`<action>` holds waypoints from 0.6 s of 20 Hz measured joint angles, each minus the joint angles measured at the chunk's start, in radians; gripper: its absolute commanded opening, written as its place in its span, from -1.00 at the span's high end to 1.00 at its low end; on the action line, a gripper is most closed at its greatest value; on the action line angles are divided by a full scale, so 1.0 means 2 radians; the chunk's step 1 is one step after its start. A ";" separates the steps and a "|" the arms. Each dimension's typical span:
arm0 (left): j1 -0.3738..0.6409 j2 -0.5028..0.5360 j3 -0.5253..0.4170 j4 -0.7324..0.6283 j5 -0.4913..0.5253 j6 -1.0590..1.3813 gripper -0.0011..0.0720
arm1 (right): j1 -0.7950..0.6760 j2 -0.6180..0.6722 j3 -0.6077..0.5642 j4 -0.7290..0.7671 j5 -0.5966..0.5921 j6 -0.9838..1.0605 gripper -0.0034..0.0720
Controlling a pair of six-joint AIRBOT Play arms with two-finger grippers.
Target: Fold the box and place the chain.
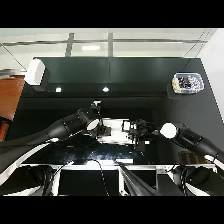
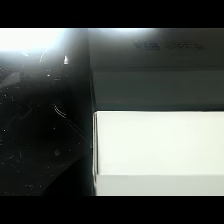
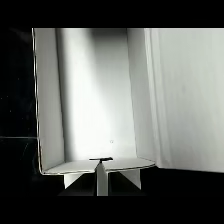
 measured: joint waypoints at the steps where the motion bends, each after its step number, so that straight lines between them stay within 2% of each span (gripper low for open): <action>1: 0.000 0.000 0.000 0.000 0.000 -0.001 0.90 | 0.000 0.000 0.000 0.005 -0.001 -0.001 0.70; 12: 0.000 -0.002 0.000 0.000 0.000 0.000 0.90 | 0.000 -0.036 0.000 0.123 -0.031 -0.014 0.70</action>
